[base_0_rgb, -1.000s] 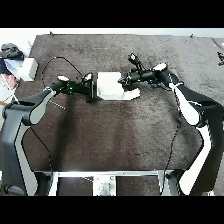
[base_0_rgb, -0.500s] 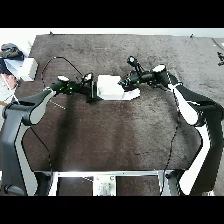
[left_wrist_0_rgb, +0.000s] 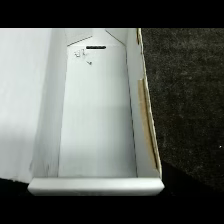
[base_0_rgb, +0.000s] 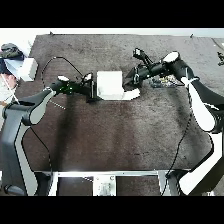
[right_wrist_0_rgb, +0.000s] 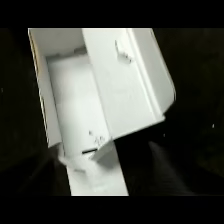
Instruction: Fold the box and place the chain.
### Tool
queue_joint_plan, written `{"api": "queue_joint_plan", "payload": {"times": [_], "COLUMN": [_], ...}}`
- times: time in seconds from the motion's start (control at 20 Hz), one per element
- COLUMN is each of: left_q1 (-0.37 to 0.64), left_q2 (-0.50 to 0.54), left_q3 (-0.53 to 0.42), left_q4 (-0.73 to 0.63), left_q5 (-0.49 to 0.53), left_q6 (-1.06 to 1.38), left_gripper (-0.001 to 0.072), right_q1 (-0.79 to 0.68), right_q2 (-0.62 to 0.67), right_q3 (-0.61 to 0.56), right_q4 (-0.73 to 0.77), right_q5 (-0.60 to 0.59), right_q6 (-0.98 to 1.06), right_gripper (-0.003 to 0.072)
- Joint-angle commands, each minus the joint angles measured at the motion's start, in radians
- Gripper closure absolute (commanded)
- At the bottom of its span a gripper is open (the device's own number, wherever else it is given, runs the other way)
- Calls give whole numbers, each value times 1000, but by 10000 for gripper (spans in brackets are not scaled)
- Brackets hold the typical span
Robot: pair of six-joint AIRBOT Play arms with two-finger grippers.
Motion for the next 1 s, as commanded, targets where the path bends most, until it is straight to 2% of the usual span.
{"api": "queue_joint_plan", "payload": {"times": [0.0,0.35,0.55,0.6,0.65,0.85,0.9,0.95], "left_q1": [1,1,1,1,1,1,1,1], "left_q2": [0,0,0,0,0,0,0,0], "left_q3": [0,0,0,0,0,0,0,0], "left_q4": [0,0,0,0,0,0,0,0], "left_q5": [0,0,0,0,0,0,0,0], "left_q6": [-1,0,-1,-1,-1,-1,-1,-1], "left_gripper": [357,357,357,357,357,357,357,357], "right_q1": [-3,15,53,60,67,71,71,72], "right_q2": [21,-94,-97,-98,-98,-98,-97,-97], "right_q3": [-16,-22,-22,-22,-22,-22,-22,-22], "right_q4": [-129,-150,-200,-204,-206,-209,-209,-208], "right_q5": [53,18,-40,-50,-53,-76,-76,-76], "right_q6": [36,-73,-130,-129,-132,-132,-132,-129], "right_gripper": [-34,-34,-24,103,158,159,180,308]}}
